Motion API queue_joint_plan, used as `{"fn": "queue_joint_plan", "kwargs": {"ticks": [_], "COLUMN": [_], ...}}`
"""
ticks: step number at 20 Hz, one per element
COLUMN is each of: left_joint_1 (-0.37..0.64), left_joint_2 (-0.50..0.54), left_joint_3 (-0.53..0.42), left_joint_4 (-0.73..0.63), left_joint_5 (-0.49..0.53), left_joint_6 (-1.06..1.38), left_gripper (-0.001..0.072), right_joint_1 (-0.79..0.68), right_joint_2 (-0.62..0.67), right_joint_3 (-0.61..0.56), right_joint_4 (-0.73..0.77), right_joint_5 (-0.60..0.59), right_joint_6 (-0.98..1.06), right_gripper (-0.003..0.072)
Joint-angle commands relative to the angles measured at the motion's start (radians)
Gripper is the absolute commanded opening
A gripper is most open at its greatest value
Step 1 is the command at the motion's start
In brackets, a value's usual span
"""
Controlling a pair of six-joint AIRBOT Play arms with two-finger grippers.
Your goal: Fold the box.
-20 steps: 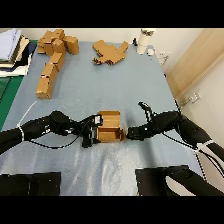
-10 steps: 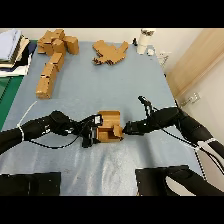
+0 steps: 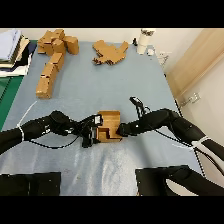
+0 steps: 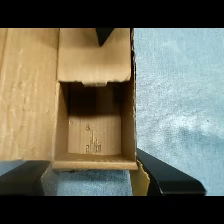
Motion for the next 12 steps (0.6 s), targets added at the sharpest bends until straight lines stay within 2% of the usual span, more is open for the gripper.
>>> {"fn": "queue_joint_plan", "kwargs": {"ticks": [1, 6, 12], "left_joint_1": [0.001, 0.001, 0.001], "left_joint_2": [-0.001, -0.001, -0.001], "left_joint_3": [0.001, 0.001, 0.001], "left_joint_4": [0.0, 0.0, 0.0], "left_joint_5": [0.0, 0.0, 0.0], "left_joint_6": [0.0, 0.0, 0.0], "left_gripper": [0.0552, 0.0552, 0.0553], "right_joint_1": [0.082, 0.22, 0.385], "right_joint_2": [-0.033, -0.062, -0.158], "right_joint_3": [0.039, 0.104, 0.24], "right_joint_4": [-0.165, -0.411, -0.656], "right_joint_5": [0.014, -0.029, -0.213], "right_joint_6": [0.195, 0.489, 0.777], "right_gripper": [0.0416, 0.0416, 0.0416]}}
